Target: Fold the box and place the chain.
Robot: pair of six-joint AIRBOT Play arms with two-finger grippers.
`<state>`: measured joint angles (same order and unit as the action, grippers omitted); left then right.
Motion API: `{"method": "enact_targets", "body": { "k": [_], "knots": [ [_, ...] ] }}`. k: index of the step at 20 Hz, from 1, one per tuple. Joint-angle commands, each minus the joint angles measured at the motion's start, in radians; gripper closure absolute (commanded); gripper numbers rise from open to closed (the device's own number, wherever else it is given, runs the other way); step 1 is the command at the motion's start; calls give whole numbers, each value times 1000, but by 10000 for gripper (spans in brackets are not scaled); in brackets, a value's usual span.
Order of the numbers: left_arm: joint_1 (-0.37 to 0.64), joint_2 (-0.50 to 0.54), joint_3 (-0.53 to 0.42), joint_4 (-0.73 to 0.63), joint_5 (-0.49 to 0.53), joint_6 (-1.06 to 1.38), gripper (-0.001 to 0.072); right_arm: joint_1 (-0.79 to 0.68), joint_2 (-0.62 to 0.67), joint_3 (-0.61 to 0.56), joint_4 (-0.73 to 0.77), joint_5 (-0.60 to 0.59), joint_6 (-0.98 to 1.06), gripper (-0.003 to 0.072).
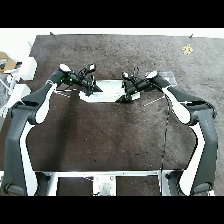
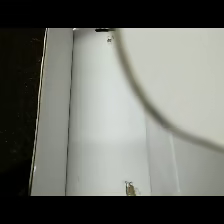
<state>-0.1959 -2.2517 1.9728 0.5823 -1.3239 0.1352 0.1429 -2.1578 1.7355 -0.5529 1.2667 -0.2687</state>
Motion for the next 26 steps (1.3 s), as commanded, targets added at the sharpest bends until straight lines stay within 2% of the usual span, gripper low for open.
{"method": "enact_targets", "body": {
  "k": [1, 3, 4, 5, 26],
  "knots": [
    [0, -1, 0, 0, 0, 0, 697, 1, -2, 1, -12, -18, 1, 140],
    [0, -1, 0, 0, 0, 0, 697, 1, -2, 1, -14, -35, 1, 155],
    [0, -1, 0, 0, 0, 0, 697, 1, -2, 1, -21, -48, 1, 288],
    [0, -1, 0, 0, 0, 0, 697, 1, -2, 1, -30, -60, 1, 301],
    [0, -1, 0, 0, 0, -3, 697, 1, -2, 1, -31, -70, 1, 302]
  ]
}}
